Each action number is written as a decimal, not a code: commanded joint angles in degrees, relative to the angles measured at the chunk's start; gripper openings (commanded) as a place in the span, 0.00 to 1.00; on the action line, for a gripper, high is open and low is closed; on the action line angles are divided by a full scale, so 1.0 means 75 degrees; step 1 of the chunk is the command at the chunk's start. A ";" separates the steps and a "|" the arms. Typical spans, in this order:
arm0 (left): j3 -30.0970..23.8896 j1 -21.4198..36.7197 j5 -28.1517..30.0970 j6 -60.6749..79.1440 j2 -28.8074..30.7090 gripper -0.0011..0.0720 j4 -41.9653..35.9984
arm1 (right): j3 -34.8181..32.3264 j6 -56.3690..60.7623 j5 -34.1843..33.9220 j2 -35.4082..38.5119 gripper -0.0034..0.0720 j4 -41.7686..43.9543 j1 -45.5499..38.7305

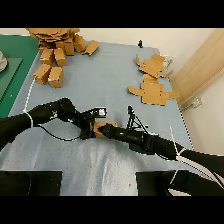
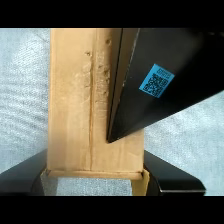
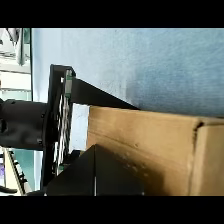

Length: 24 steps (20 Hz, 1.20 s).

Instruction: Fold the box.

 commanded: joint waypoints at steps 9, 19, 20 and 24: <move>0.0003 0.0003 0.0000 -0.0006 0.0006 0.67 -0.0015 | -0.0064 0.0082 -0.0251 0.0294 0.05 -0.0152 0.0009; 0.0006 0.0012 0.0096 -0.0224 0.0012 0.67 -0.0012 | -0.0067 0.0446 -0.4645 0.3220 0.05 -0.1445 0.0003; 0.0012 0.0041 0.0169 -0.0420 0.0017 0.67 0.0000 | -0.0067 0.0428 -0.4992 0.3392 0.05 -0.1451 0.0003; 0.0114 0.0376 0.0507 -0.1842 0.0032 0.67 0.0772 | -0.0067 0.0184 -0.5493 0.3666 0.05 -0.1466 0.0006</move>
